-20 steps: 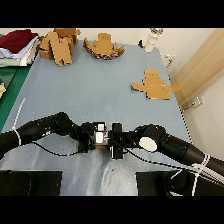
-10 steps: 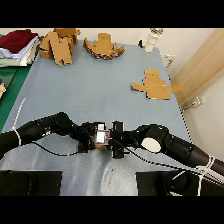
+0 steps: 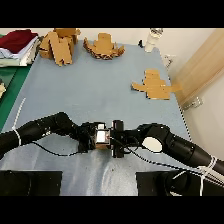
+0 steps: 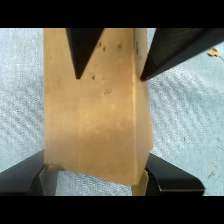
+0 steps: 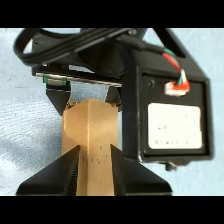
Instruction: Fold the box.
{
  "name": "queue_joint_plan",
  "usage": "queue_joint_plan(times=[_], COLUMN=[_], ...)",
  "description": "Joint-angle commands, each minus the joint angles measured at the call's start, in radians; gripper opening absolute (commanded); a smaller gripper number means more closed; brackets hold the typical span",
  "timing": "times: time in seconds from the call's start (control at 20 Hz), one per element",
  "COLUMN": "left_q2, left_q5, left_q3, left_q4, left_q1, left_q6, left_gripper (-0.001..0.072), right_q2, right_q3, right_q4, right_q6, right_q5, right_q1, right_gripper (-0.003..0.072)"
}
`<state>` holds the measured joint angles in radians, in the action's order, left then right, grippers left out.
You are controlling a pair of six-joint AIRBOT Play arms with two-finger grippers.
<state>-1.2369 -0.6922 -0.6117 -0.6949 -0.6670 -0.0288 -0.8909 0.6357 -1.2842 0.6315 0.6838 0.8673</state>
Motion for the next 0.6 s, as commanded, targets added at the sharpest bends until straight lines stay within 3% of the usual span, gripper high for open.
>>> queue_joint_plan(times=[0.0, 0.3, 0.55], left_q2=[0.0, 0.0, 0.0], left_q5=[0.0, 0.0, 0.0], left_q3=[0.0, 0.0, 0.0], left_q4=[0.0, 0.0, 0.0], left_q1=[0.0, 0.0, 0.0], left_q6=[0.0, 0.0, 0.0], left_gripper=[0.0464, 0.0464, 0.0464], right_q2=[0.0, -0.002, -0.002], right_q3=[0.003, 0.003, 0.003], right_q4=[-0.007, -0.021, -0.021], right_q6=[0.0, 0.0, 0.001], right_q5=[0.03, 0.03, 0.03], right_q1=[0.001, 0.001, 0.001], right_gripper=[0.0178, 0.0088, 0.0074])
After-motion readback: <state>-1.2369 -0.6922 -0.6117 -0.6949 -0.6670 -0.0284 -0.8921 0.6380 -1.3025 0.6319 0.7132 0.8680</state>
